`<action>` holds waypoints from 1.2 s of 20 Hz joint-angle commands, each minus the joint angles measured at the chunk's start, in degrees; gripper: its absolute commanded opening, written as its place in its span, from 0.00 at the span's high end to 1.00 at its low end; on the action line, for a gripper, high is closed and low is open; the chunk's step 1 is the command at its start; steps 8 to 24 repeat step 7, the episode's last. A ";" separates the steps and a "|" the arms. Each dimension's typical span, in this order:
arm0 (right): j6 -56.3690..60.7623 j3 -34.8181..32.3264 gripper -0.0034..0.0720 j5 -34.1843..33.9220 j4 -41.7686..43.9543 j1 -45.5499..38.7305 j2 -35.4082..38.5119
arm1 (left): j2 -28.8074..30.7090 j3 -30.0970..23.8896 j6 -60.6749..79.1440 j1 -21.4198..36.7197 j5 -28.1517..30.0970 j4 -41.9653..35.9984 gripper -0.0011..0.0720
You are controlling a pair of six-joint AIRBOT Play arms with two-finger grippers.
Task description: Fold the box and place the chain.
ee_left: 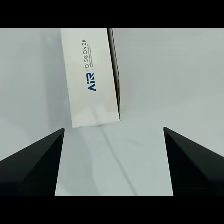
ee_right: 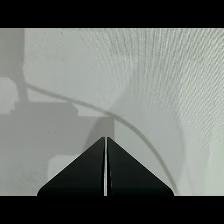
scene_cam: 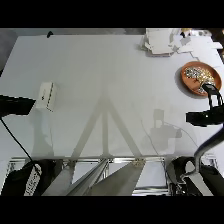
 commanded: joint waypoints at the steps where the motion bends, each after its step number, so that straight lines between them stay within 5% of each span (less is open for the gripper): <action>1: 0.00 -0.02 0.93 0.00 -0.02 -0.04 -0.04 | 1.53 0.02 0.00 -0.04 -1.46 0.00 0.04; 24: 0.00 -0.02 0.93 0.00 0.00 -0.04 -0.04 | 1.53 0.02 0.00 -0.04 -1.11 0.00 0.04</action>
